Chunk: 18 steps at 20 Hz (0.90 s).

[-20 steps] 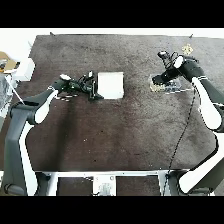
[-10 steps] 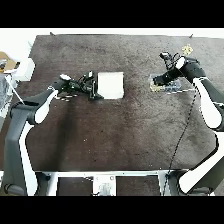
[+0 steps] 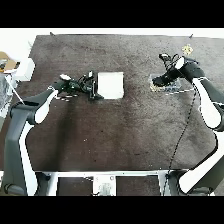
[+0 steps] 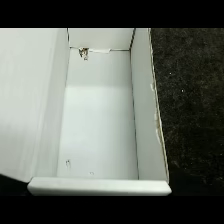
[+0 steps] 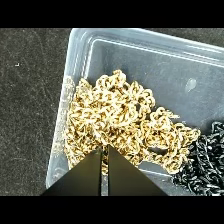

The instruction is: Fold the box and place the chain.

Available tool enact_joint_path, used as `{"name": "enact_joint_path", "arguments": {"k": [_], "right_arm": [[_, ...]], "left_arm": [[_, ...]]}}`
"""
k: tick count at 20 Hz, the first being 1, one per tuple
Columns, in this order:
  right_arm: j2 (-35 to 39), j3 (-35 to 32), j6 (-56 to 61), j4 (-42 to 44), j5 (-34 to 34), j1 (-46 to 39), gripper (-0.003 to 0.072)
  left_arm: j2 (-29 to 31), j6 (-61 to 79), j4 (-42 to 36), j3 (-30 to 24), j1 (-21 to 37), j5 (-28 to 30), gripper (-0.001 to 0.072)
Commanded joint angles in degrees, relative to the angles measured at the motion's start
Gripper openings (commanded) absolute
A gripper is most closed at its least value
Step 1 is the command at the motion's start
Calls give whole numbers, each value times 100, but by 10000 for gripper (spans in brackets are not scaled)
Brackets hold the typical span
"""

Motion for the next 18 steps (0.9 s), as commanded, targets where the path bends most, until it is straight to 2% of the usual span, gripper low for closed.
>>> {"name": "enact_joint_path", "arguments": {"k": [1, 8, 14, 18], "right_arm": [[-2, 0, -92, 9, -9, -4, 1], [546, 0, -96, 13, 2, 4, 1], [1891, 0, -101, 201, 57, 105, 1], [2994, 0, -103, 197, -706, 525, 0]], "left_arm": [[-2, 2, 0, 2, 0, 0, 349], [-2, 2, 0, 2, 0, 0, 349], [-2, 2, 0, 2, 0, 0, 349], [-2, 2, 0, 2, 0, 0, 349]]}}
